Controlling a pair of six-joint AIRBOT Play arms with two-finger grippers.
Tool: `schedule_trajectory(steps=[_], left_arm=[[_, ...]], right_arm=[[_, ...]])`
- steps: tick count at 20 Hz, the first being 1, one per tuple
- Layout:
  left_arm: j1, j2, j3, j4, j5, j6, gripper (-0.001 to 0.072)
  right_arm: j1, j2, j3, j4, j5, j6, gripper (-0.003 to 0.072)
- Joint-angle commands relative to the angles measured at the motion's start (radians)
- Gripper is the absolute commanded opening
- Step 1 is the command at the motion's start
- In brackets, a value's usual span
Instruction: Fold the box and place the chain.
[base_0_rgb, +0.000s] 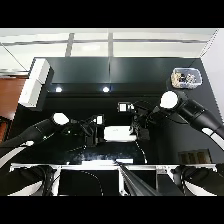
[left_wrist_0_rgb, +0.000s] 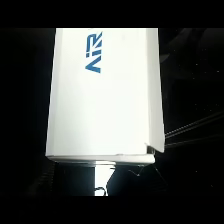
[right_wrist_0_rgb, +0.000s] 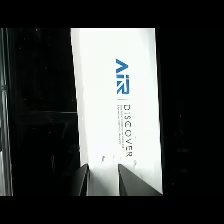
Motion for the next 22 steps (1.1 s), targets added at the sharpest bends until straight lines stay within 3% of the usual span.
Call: schedule_trajectory(steps=[1, 13, 14, 15, 20, 22], left_arm=[[0.0, -0.001, 0.001, 0.0, 0.0, 0.0, 0.0463], [0.0, -0.001, 0.001, 0.001, -0.001, 0.0, 0.0463], [0.0, -0.001, 0.001, 0.001, -0.001, 0.0, 0.0463], [0.0, -0.001, 0.001, 0.001, -0.001, 0.0, 0.0463], [0.0, -0.001, 0.001, 0.001, -0.001, 0.0, 0.0463], [0.0, -0.001, 0.001, 0.001, -0.001, 0.0, 0.0463]], right_arm=[[0.001, 0.001, 0.0, 0.003, 0.0, 0.009, 0.018], [0.001, 0.008, 0.001, 0.024, -0.043, 0.017, 0.0182], [0.001, 0.008, 0.001, 0.025, -0.042, 0.017, 0.0219], [0.001, 0.008, 0.001, 0.025, -0.041, 0.017, 0.0319], [0.001, 0.008, 0.001, 0.025, -0.037, 0.017, 0.0326], [0.001, 0.008, 0.001, 0.026, -0.022, 0.018, 0.0456]])
